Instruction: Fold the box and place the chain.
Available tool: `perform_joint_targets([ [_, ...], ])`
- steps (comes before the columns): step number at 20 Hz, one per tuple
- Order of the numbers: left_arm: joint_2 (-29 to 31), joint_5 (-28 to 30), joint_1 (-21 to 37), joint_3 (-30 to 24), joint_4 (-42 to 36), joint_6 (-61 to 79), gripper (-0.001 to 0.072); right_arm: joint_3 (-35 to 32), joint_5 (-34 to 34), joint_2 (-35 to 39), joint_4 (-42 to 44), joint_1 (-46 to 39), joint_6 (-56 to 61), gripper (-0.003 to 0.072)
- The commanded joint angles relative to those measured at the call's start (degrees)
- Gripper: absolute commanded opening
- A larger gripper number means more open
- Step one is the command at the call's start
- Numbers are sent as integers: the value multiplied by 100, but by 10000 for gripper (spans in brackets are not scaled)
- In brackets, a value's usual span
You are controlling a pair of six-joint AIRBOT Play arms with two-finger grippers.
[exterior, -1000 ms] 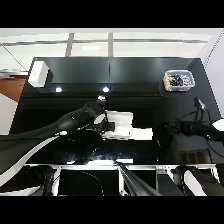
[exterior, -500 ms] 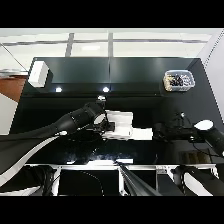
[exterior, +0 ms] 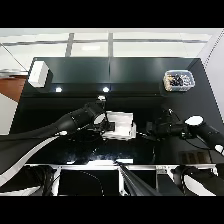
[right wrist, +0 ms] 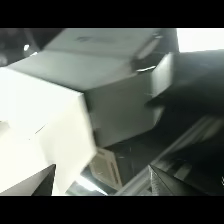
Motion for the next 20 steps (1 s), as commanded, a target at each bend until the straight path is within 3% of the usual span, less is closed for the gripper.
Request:
perform_joint_targets([
  [1, 0, -11, 0, 0, 0, 7, 31, 446, 470, -17, 74, 44, -232, 702],
  [5, 0, -11, 0, 0, 0, 7, 31, 691, 184, -17, 48, 487, -127, 698],
  [7, 0, -13, 0, 0, 2, 7, 31, 743, -245, -20, 33, 938, 310, 542],
  [11, 0, -13, 0, 0, 2, 9, 31, 927, -802, -28, -975, 1628, 1316, 542],
  [16, 0, -11, 0, 0, 2, 22, 31, 1200, -1095, -173, -1478, 2157, 2035, 540],
  [17, 0, -13, 0, 0, 2, 24, 31, 1279, -1095, -225, -1545, 2214, 2197, 422],
  [20, 0, -13, 0, 0, 2, 46, 31, 1510, -1095, -367, -1864, 2433, 2638, 397],
])
